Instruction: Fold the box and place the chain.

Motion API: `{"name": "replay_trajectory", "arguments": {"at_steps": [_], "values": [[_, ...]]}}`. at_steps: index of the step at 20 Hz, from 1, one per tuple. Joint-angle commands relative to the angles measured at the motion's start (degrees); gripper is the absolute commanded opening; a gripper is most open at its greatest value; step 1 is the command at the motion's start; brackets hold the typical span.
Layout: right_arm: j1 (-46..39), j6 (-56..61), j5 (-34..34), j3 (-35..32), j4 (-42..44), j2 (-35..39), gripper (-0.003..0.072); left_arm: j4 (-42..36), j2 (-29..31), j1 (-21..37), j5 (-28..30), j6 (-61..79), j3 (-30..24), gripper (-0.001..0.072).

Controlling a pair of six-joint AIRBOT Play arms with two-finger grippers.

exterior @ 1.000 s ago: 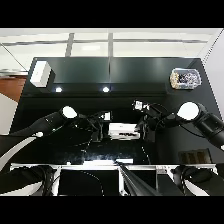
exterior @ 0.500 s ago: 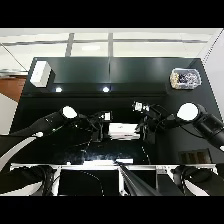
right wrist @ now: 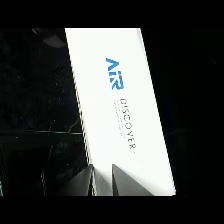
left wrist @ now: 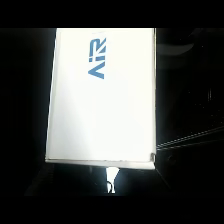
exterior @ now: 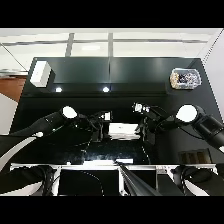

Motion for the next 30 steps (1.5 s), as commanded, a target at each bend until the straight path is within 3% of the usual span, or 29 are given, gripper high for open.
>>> {"name": "replay_trajectory", "arguments": {"at_steps": [1,10,30], "values": [[0.0,0.0,-0.2,-0.1,0.1,0.0,0.0143,0.0,0.0,0.0,0.0,0.0,0.0,0.0475],[1.8,0.0,-4.3,-0.1,0.4,0.0,0.0143,0.0,0.0,0.0,0.0,0.0,0.0,0.0475],[1.8,3.1,-3.7,-0.1,0.2,-1.6,0.0143,0.0,0.0,0.0,0.0,0.0,0.0,0.0475]]}}
